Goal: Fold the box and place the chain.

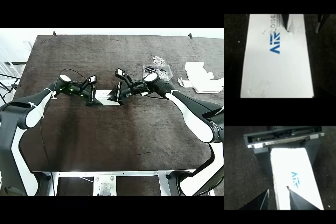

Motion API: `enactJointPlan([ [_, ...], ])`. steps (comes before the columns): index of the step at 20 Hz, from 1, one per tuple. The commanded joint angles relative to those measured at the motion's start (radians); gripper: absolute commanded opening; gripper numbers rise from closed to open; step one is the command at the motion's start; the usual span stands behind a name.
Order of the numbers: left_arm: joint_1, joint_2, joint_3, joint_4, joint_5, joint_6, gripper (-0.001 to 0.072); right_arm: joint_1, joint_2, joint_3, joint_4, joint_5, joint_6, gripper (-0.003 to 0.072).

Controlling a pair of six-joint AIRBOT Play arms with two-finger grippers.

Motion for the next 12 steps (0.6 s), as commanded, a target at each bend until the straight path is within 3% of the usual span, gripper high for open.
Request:
enactJointPlan([
  [1, 0.001, 0.001, 0.0, 0.0, 0.003, 0.0, 0.0286, -0.023, 0.002, 0.0, 0.034, 0.036, -0.002, 0.0334],
  [7, 0.001, 0.001, 0.0, 0.0, 0.003, 0.0, 0.0286, -0.045, 0.002, 0.0, 0.116, 0.07, -0.013, 0.0327],
  [10, 0.001, 0.001, 0.0, 0.0, 0.003, 0.0, 0.0286, -0.041, 0.0, 0.0, 0.184, 0.068, -0.031, 0.0024],
  [12, 0.001, 0.001, 0.0, 0.0, 0.003, 0.0, 0.0286, -0.035, -0.011, 0.0, 0.183, 0.042, 0.002, 0.0014],
])
